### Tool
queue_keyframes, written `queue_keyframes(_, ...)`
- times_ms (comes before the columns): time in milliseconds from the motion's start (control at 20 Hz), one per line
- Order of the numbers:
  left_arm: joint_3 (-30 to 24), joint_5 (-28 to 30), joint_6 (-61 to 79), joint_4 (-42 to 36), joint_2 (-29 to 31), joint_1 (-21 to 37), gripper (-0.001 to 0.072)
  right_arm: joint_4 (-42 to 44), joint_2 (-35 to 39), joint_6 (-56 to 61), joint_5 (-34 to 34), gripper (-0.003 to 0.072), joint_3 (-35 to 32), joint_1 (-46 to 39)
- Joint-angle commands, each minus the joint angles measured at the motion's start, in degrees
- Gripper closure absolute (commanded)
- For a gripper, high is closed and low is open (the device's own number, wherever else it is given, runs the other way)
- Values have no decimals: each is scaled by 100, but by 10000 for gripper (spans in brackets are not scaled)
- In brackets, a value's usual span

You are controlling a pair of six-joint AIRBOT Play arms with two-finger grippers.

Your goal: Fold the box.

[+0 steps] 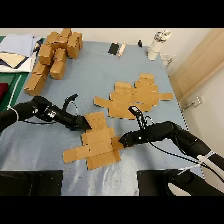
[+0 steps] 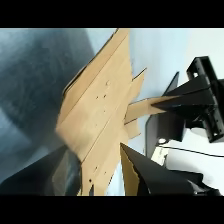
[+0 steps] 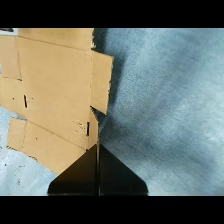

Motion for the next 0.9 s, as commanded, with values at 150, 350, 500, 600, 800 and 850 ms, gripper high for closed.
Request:
queue_keyframes(150,-11,-26,796,-977,-367,-94,237,7,4,0,-90,687,-4,0)
queue_keyframes(350,-13,-435,1108,-1054,-367,-92,365,44,4,0,-90,687,-4,0)
queue_keyframes(500,-15,-636,1121,-839,-367,-92,365,42,4,0,-79,687,-4,0)
queue_keyframes(600,-39,-651,1121,-730,-367,-92,389,42,4,0,-79,687,-4,0)
queue_keyframes(800,-48,-562,1169,-737,-367,-83,616,44,4,0,-81,687,-4,0)
queue_keyframes(850,-48,-553,1204,-737,-367,-83,617,44,4,0,-81,687,-4,0)
